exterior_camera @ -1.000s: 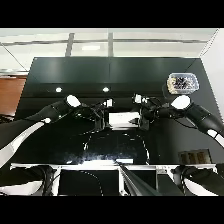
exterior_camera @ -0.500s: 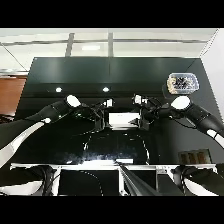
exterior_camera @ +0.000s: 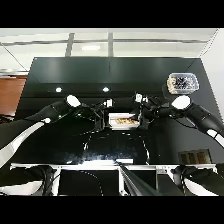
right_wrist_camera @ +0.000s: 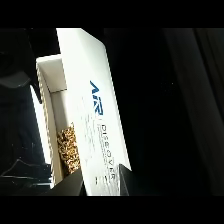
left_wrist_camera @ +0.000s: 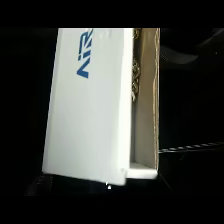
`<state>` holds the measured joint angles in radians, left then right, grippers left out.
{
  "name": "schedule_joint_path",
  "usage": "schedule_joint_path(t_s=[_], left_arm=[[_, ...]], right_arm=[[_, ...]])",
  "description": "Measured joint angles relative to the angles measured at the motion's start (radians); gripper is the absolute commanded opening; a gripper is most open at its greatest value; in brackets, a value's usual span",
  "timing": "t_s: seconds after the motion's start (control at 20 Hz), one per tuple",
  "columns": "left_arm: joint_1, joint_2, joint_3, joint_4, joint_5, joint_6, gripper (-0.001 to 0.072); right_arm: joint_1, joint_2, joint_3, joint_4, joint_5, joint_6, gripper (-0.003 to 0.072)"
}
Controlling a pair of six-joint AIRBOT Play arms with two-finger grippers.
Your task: Fold the box and place the chain.
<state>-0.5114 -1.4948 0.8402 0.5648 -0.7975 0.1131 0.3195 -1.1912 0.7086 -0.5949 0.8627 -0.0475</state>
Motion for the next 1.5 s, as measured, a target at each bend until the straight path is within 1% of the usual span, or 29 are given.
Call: schedule_joint_path(t_s=[0.05, 0.1, 0.15, 0.2, 1.0, 1.5], left_arm=[[0.000, 0.000, 0.000, 0.000, 0.000, 0.000, 0.0491], [0.000, 0.000, 0.000, 0.000, 0.000, 0.000, 0.0492], [0.000, 0.000, 0.000, 0.000, 0.000, 0.000, 0.0491], [0.000, 0.000, 0.000, 0.000, 0.000, 0.000, 0.0492], [0.000, 0.000, 0.000, -0.001, 0.001, -0.001, 0.0491], [0.000, 0.000, 0.000, -0.001, 0.001, 0.000, 0.0492]], right_arm=[[0.000, 0.000, 0.000, -0.001, 0.001, 0.000, 0.0203], [0.000, 0.000, 0.000, -0.002, 0.003, 0.000, 0.0226], [0.000, 0.000, 0.000, -0.003, 0.005, 0.001, 0.0365], [0.000, 0.000, 0.000, -0.008, 0.018, 0.002, 0.0386], [0.000, 0.000, 0.000, -0.007, 0.017, 0.006, 0.0386], [0.000, 0.022, -0.001, -0.008, 0.011, 0.035, 0.0386]])
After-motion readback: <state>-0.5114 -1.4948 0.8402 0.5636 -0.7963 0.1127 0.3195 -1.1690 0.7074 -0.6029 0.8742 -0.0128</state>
